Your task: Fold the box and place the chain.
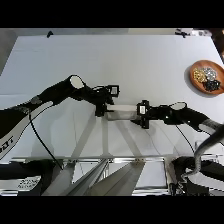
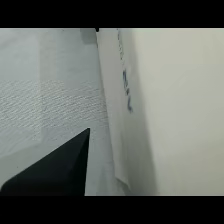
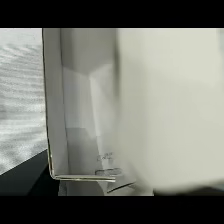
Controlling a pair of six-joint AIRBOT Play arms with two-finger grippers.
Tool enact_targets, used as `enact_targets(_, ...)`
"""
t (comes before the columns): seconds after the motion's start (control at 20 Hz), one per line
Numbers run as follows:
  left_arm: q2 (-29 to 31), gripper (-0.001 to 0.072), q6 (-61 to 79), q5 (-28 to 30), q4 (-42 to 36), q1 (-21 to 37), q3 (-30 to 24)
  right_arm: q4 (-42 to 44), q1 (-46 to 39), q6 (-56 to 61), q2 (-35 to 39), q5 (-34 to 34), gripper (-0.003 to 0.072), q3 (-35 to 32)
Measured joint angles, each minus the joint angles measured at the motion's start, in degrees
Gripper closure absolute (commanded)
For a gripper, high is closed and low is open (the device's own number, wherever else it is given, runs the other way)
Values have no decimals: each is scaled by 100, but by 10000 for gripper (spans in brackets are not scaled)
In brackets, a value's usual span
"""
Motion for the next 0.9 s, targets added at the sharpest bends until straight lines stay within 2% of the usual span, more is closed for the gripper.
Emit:
enact_targets(0.1, 96, 168, -107, -59, 0, 20, -2, 7, 2, 2, 0, -4, 265, 0)
enact_targets(0.2, 208, 153, -240, -118, 0, 72, 0, 15, 2, 7, 0, -11, 265, -2)
enact_targets(0.3, 317, 22, -402, -133, 0, 186, 0, 17, 2, 9, 0, -20, 265, 0)
enact_targets(0.6, 579, 13, -1193, -308, 31, 848, 2, 28, 4, 33, 0, -52, 265, -4)
enact_targets(0.65, 619, 43, -1366, -393, 37, 979, 0, 28, 4, 28, 0, -50, 265, -4)
enact_targets(0.7, 660, 190, -1563, -522, 44, 1119, 2, 28, 4, 26, 0, -50, 265, -4)
enact_targets(0.75, 693, 425, -1727, -686, 46, 1235, 2, 28, 4, 24, 0, -50, 265, -4)
enact_targets(0.8, 726, 698, -1882, -911, 48, 1349, 2, 28, 4, 24, 0, -48, 265, -4)
enact_targets(0.9, 767, 709, -2070, -1434, 48, 1506, 0, 28, 4, 20, 0, -48, 265, -4)
